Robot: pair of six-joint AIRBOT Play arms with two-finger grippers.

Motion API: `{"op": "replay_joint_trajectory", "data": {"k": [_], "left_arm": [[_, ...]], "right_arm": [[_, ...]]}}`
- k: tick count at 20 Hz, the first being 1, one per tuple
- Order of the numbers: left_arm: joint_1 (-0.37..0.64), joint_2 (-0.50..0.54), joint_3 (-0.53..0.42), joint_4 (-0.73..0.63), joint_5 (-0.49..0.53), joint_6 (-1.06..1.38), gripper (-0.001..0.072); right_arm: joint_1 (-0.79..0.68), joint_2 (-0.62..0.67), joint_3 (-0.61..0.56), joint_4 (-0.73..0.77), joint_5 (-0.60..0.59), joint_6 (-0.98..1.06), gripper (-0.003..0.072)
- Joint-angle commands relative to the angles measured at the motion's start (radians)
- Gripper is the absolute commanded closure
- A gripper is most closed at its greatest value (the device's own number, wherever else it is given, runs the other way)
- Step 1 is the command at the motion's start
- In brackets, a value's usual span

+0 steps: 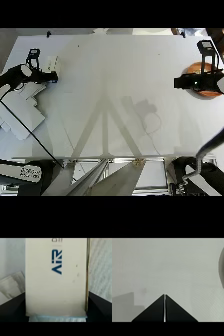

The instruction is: Fold the box and place the chain.

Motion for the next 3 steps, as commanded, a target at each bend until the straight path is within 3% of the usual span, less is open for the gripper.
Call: {"op": "replay_joint_trajectory", "data": {"k": [1, 3], "left_arm": [[0.0, 0.065, 0.0, -0.003, -0.022, 0.0, 0.0047], [0.0, 0.132, 0.0, -0.005, -0.032, 0.0, 0.0052]], "right_arm": [[-0.001, 0.001, 0.0, 0.0, 0.0, 0.0, 0.0672], [-0.001, 0.001, 0.0, 0.0, 0.0, 0.0, 0.0672]]}}
